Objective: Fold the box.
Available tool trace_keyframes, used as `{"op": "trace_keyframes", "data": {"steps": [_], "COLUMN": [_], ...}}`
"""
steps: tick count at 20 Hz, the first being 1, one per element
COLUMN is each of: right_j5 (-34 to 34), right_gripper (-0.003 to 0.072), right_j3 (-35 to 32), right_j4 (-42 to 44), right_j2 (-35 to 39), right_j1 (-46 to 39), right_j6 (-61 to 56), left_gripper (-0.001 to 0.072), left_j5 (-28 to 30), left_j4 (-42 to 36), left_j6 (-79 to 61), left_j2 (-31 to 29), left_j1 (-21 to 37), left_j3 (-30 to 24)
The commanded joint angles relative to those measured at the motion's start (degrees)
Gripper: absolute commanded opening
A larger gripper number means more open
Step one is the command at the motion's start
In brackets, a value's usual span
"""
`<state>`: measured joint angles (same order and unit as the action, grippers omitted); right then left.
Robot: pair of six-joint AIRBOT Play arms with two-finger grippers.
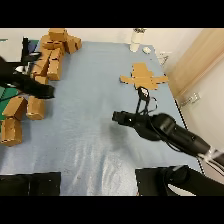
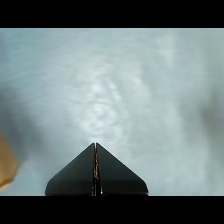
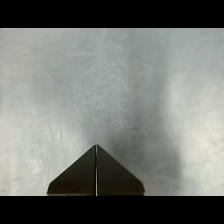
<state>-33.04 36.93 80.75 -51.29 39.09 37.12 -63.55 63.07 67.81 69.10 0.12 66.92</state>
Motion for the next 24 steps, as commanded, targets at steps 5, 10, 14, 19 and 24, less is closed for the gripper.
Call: {"op": "trace_keyframes", "data": {"steps": [5, 10, 14, 19, 24], "right_j5": [-20.72, -24.87, -30.69, -31.5, -31.5], "right_gripper": [0.0005, 0.0005, 0.0004, 0.0005, 0.0004], "right_j3": [24.57, 33.51, 33.83, 33.81, 33.81], "right_j4": [7.76, 12.07, 15.89, 15.72, 15.72], "right_j2": [-21.11, -28.65, -28.22, -28.24, -28.24], "right_j1": [-6.56, -7.67, -7.56, -7.56, -7.56], "right_j6": [21.7, 31.54, 31.91, 31.91, 31.91], "left_gripper": [0.0012, 0.0012, 0.0013, 0.0013, 0.0013], "left_j5": [3.52, 4.48, 3.48, 3.56, 3.56], "left_j4": [-1.2, -4.98, -5.46, -5.44, -5.44], "left_j6": [7.39, 7.52, 7.5, 7.48, 7.48], "left_j2": [9.18, 12.11, 12.11, 12.11, 12.11], "left_j1": [-19.74, -22.73, -22.67, -22.64, -22.64], "left_j3": [0.57, 0.57, 0.55, 0.55, 0.55]}}
